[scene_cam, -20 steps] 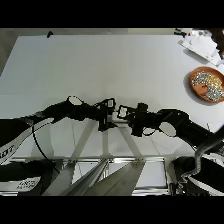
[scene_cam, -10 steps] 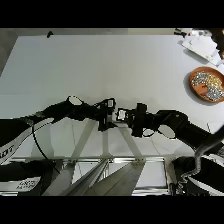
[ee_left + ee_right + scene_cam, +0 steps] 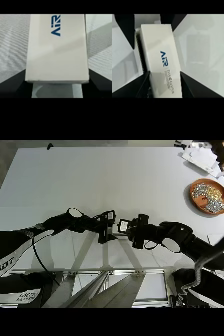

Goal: Fold the box and place the chain.

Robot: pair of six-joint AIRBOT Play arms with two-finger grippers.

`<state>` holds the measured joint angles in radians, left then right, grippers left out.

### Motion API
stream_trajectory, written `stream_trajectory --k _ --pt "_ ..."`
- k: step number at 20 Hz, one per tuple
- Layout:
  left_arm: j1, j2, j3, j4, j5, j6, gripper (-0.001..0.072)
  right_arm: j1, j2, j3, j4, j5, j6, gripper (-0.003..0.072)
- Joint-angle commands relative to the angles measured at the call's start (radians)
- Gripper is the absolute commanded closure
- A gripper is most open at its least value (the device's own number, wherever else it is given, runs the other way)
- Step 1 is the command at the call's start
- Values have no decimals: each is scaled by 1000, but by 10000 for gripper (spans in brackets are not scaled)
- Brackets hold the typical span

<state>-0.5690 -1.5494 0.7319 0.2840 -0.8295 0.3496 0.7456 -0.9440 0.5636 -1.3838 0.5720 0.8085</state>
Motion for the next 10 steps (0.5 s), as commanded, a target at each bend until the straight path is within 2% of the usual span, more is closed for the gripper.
stream_trajectory --k 1,7,8,9,10 --pt "0 0 0 -3 3 -2 437 0 16 0 5 84 3 268" --pt "0 0 0 -3 3 -2 437 0 179 0 132 48 3 290" --pt "0 0 0 -3 2 -2 437 0 200 -1 155 46 12 384" --pt "0 0 0 -3 2 -2 437 0 204 -4 175 35 50 617" --pt "0 0 0 -3 2 -2 437 0 199 -17 200 3 106 667"
